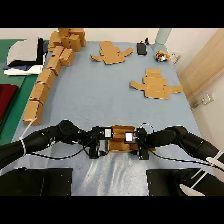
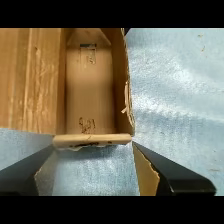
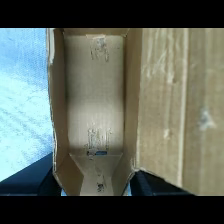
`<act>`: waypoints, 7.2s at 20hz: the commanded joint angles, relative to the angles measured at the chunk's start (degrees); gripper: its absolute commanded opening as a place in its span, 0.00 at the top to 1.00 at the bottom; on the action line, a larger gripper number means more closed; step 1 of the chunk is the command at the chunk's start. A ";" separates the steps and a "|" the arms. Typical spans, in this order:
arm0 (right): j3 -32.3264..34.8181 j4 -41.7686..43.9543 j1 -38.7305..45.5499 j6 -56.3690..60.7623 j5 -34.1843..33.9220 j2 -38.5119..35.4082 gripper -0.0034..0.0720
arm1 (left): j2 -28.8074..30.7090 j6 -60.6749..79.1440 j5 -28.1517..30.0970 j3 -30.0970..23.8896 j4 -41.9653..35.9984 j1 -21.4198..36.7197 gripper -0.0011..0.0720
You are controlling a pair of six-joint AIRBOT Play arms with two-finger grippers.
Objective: Fold the box.
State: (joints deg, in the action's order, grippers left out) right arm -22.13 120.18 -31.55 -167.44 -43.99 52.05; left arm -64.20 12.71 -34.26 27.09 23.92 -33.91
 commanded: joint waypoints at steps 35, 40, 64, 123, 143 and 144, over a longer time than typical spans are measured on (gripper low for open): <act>-0.04 0.02 0.02 0.00 0.02 -0.04 0.28 | -5.81 -1.60 7.15 2.60 -0.33 -5.05 0.27; -0.04 0.02 0.02 0.00 0.02 -0.04 0.28 | -5.81 -1.60 7.19 2.60 -0.33 -5.05 0.27; -0.07 1.11 0.02 0.52 -0.13 -0.04 0.28 | -5.81 -1.60 7.21 2.60 -0.35 -5.05 0.27; -18.01 -7.65 0.13 75.82 -0.37 15.85 0.95 | -5.81 -1.60 7.21 2.60 -0.33 -5.05 0.27; -6.62 -8.79 0.00 55.28 -22.80 -18.05 0.94 | -5.79 -1.60 7.26 2.60 -0.33 -5.05 0.27; -4.90 -9.07 0.00 51.49 -24.39 -19.47 0.71 | -5.81 -1.60 7.21 2.60 -0.33 -5.05 0.27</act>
State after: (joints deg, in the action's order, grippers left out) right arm -31.73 108.71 -31.51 -104.47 -59.72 38.48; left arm -70.00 11.11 -27.05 29.63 23.57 -38.94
